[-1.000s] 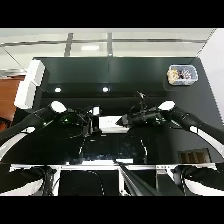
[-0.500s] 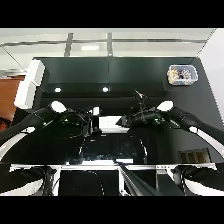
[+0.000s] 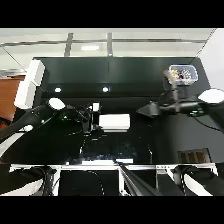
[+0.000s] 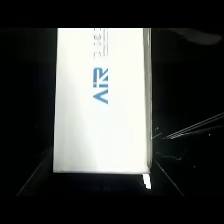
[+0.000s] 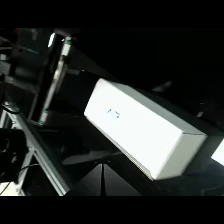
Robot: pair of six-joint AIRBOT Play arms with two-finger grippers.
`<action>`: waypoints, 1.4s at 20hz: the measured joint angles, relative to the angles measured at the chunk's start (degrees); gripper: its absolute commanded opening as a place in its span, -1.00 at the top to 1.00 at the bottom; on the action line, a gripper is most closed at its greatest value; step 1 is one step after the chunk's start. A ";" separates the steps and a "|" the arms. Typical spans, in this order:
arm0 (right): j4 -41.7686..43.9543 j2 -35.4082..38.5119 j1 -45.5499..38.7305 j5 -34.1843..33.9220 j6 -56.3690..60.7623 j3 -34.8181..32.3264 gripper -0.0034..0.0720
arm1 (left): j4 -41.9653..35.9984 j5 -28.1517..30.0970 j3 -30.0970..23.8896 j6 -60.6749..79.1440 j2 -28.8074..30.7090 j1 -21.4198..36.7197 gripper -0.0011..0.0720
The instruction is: Fold the box and place the chain.
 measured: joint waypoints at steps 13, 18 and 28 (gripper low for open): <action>-11.72 6.91 -10.73 0.79 5.88 -3.13 0.85 | -5.66 -2.84 13.18 -11.10 -6.47 -8.28 -0.98; -11.93 6.95 -10.84 -0.24 5.92 -3.41 0.85 | -4.74 -4.44 14.93 -14.82 -10.32 -9.14 -0.98; -11.96 6.95 -10.84 -1.97 6.01 -3.45 0.85 | -3.17 -5.64 15.32 -15.85 -11.30 -9.42 -0.98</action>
